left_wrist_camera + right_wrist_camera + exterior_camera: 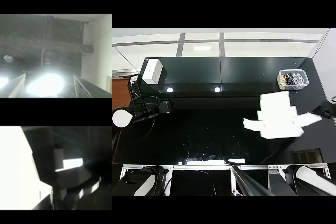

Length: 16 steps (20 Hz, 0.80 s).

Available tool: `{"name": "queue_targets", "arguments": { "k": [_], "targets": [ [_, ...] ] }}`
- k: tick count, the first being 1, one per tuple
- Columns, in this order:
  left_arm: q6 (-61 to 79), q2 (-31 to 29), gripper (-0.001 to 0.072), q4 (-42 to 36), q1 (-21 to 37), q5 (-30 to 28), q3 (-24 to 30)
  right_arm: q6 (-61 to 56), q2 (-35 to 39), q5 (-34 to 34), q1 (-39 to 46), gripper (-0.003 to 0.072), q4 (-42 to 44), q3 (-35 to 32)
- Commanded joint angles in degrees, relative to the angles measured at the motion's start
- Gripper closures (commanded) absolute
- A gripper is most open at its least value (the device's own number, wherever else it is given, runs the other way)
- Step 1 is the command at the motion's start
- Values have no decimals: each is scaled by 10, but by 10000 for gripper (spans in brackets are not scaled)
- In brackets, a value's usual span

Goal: Fold the box and place the chain.

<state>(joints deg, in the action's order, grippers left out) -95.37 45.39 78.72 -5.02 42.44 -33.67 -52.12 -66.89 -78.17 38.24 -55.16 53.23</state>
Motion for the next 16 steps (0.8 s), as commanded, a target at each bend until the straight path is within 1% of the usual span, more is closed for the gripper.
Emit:
{"name": "queue_targets", "arguments": {
  "k": [1,2,4,5,6,8,10,11,13,16],
  "targets": [
    [0,5,-1,-24,-21,-2,0,-26,130,124,-107,673,83,-119],
    [3,12,0,-38,-36,-5,0,-34,170,167,-144,673,110,-166],
    [42,36,0,-101,-73,-26,0,-41,232,243,-226,673,168,-259],
    [82,55,0,-155,-90,-39,-1,-42,245,274,-267,674,192,-300],
    [132,81,0,-218,-101,-40,-8,-42,245,299,-303,673,213,-332],
    [258,158,0,-377,-101,3,-41,-43,245,356,-369,673,232,-378],
    [358,246,3,-510,-85,69,-82,-46,245,381,-413,673,236,-397],
    [372,288,4,-536,-80,96,-103,-46,245,381,-424,673,235,-399],
    [371,362,4,-533,-82,136,-146,-46,245,381,-432,673,241,-399],
    [398,438,8,-533,-102,192,-197,-46,245,383,-432,673,243,-399]
  ]
}}
